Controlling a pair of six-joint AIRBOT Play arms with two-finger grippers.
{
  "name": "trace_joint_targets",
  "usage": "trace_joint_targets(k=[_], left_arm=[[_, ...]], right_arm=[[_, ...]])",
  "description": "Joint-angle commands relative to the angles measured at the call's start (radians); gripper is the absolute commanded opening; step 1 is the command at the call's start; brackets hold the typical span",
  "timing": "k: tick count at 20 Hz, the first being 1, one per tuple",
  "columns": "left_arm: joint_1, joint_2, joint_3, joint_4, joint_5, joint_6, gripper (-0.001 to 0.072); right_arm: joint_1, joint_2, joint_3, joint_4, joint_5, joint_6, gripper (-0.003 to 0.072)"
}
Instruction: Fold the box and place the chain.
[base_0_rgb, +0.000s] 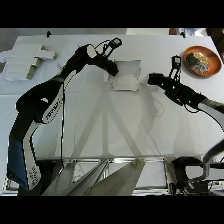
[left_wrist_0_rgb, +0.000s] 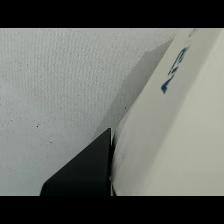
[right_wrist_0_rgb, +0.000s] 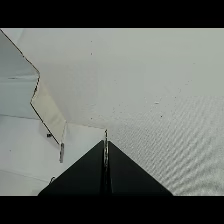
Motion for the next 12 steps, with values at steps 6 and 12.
trace_joint_targets(k=[6,12], left_arm=[[-0.001,0.0,0.0,-0.04,0.007,0.001,0.0012],[-0.001,0.0,0.0,-0.039,0.007,0.004,0.0012]], right_arm=[[0.0,0.001,0.0,0.0,0.021,0.0,0.0011],[0.001,0.001,0.0,0.0,0.022,0.001,0.0191]])
